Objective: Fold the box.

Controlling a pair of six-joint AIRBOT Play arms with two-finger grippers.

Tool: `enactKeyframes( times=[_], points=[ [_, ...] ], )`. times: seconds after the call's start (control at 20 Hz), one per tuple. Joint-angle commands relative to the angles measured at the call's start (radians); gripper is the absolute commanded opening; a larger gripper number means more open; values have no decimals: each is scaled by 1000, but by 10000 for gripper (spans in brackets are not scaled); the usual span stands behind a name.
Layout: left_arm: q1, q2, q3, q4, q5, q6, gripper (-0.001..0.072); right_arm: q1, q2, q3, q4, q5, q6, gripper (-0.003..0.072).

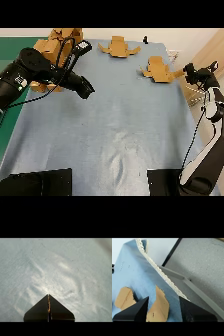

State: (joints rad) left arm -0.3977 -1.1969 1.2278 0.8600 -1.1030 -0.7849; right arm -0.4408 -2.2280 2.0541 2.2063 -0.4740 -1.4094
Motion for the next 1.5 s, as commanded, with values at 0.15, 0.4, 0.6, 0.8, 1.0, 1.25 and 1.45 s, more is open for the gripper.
enactKeyframes(
  times=[0.15,0.4,0.6,0.8,1.0,1.25,1.45],
  points=[
    [-1,-6,0,-1,-8,-29,15,1,-58,26,58,-39,-96,445],
    [-1,-7,0,-1,-26,-89,15,24,-69,27,93,84,-110,196],
    [-1,-6,0,-2,-34,-97,15,46,-64,26,109,100,-110,8],
    [0,-6,0,2,-24,-95,15,68,11,26,102,-18,-212,5],
    [1,-6,2,2,41,-94,15,97,191,26,101,-300,-306,5],
    [3,3,8,36,120,-89,15,264,480,-95,176,-393,-344,6],
    [85,35,7,27,108,-84,14,521,628,-201,173,-256,-324,5]
  ],
)
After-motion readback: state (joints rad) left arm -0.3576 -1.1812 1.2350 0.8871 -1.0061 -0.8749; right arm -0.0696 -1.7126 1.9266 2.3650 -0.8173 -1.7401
